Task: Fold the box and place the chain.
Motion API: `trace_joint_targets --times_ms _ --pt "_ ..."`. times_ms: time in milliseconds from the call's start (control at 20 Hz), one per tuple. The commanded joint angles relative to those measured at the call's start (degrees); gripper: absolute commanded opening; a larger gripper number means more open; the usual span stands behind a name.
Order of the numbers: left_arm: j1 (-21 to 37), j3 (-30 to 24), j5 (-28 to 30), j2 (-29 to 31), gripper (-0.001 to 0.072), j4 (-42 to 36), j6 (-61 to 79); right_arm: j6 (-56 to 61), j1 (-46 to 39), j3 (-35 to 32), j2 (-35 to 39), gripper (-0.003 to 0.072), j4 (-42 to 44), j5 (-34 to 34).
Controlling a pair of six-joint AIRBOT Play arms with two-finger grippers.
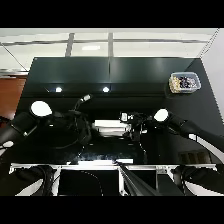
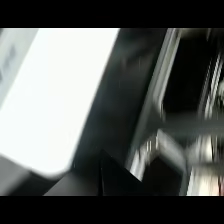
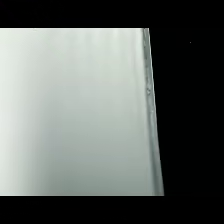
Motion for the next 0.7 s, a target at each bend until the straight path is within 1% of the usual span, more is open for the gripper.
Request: trace_joint_targets --times_ms 0,50,100,150,200,300,350,450,550,650 --pt "-1.75 -4.35 25.53 -0.24 0.0025 -22.53 7.06 0.00 0.02 0.00 -0.02 0.0234 0.02 0.04" --pt "-1.77 -4.28 29.79 -0.94 0.0025 -22.69 8.81 0.00 0.02 0.00 -0.02 0.0234 0.02 0.04" --pt "-1.75 -4.15 31.98 -1.95 0.0025 -21.68 9.35 0.00 0.02 0.00 -0.02 0.0234 0.04 0.04" --pt "-1.75 -3.76 32.57 -3.43 0.0025 -18.84 9.33 0.00 0.02 0.00 -0.02 0.0234 0.02 0.04" --pt "-1.77 -3.08 31.36 -5.14 0.0024 -15.65 9.31 0.00 0.02 0.00 -0.02 0.0234 0.04 0.04" --pt "-1.79 -1.33 26.08 -9.25 0.0024 -9.60 8.41 0.00 0.02 0.00 -0.02 0.0234 0.04 0.04" --pt "-1.79 -0.11 23.65 -11.28 0.0024 -5.75 5.86 0.00 0.02 0.00 -0.02 0.0234 0.04 0.04" --pt "-1.84 2.19 22.45 -14.01 0.0023 3.08 -1.88 0.02 0.02 0.00 -0.02 0.0234 0.07 0.04" --pt "-2.21 4.22 21.88 -15.21 0.0023 11.78 -6.64 0.00 0.02 0.00 -0.02 0.0234 0.07 0.04" --pt "-2.19 6.47 19.58 -15.13 0.0024 15.39 -6.82 0.00 0.02 0.00 -0.02 0.0234 0.07 0.04"
